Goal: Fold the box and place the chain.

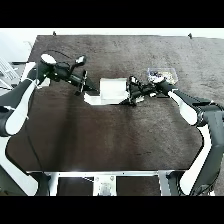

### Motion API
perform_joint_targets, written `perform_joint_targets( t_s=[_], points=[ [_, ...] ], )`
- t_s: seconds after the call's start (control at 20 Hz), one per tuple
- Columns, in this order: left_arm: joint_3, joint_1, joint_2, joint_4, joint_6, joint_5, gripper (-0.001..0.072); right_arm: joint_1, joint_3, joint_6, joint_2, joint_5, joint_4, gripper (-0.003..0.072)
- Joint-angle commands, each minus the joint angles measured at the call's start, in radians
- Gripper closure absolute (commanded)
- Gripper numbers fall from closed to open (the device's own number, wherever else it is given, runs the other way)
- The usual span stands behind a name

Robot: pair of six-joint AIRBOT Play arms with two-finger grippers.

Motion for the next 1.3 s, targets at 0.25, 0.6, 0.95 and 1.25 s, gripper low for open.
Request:
perform_joint_targets(
  t_s=[0.25, 0.6, 0.95, 1.25],
  points=[
    [-0.352, 0.014, 0.269, 0.011, -0.454, 0.441, 0.0694, 0.000, 0.000, -0.002, 0.001, 0.002, -0.001, 0.0096],
    [-0.584, 0.014, 0.413, 0.067, -0.779, 0.685, 0.0693, 0.001, 0.000, -0.002, 0.001, 0.002, -0.001, 0.0096],
    [-0.584, 0.139, 0.413, 0.073, -0.793, 0.547, 0.0692, 0.001, 0.000, -0.002, 0.001, 0.002, -0.001, 0.0096],
    [-0.583, 0.258, 0.299, -0.012, -0.882, 0.351, 0.0691, 0.001, 0.000, -0.002, 0.001, 0.002, -0.001, 0.0096]
  ],
)
